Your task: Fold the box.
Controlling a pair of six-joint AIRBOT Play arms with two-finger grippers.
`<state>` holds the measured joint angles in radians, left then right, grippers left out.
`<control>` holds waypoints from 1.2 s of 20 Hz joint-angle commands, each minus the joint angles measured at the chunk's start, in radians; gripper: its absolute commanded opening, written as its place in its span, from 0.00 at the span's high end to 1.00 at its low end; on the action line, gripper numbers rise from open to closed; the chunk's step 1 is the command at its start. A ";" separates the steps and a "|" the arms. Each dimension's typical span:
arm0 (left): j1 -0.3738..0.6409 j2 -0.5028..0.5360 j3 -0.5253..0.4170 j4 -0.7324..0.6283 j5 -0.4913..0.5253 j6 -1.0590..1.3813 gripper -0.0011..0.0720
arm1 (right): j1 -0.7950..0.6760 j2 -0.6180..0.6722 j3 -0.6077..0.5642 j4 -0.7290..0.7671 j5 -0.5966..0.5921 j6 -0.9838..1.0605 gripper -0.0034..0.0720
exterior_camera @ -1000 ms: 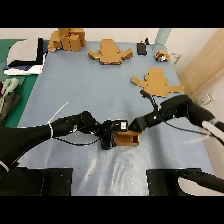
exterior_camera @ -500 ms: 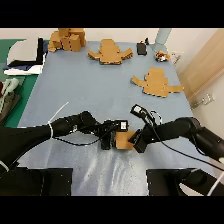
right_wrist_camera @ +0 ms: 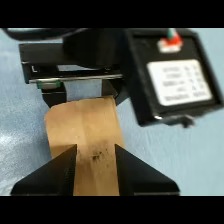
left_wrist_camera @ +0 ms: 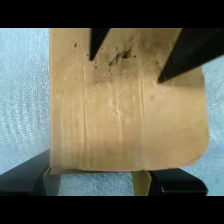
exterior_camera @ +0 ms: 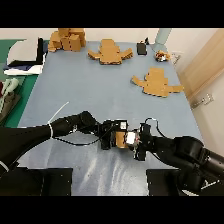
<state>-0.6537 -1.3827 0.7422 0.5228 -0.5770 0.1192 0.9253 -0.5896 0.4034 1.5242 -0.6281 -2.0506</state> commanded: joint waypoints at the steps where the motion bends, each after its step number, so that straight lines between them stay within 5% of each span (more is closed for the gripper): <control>1: 0.000 0.000 0.001 0.000 0.000 0.000 0.25 | 0.043 -0.004 -0.032 -0.079 0.052 0.006 0.44; 2: 0.000 0.000 0.001 0.000 0.000 0.000 0.25 | 0.043 -0.011 -0.032 -0.079 0.050 -0.003 0.44; 4: 0.000 0.000 0.001 0.000 0.000 0.000 0.25 | 0.043 -0.029 -0.032 -0.075 0.050 -0.021 0.24; 14: 0.000 0.000 0.001 0.000 0.000 0.000 0.25 | 0.043 -0.114 -0.031 -0.143 0.054 -0.056 0.23; 17: 0.000 0.000 0.001 0.000 0.000 0.000 0.25 | 0.043 -0.114 -0.031 -0.171 0.054 -0.055 0.29; 19: 0.000 0.000 0.001 0.000 0.000 0.000 0.25 | 0.043 -0.114 -0.031 -0.171 0.053 -0.056 0.46; 24: 0.000 0.000 0.001 0.000 0.000 0.000 0.25 | 0.043 -0.113 -0.029 -0.171 0.053 -0.055 0.61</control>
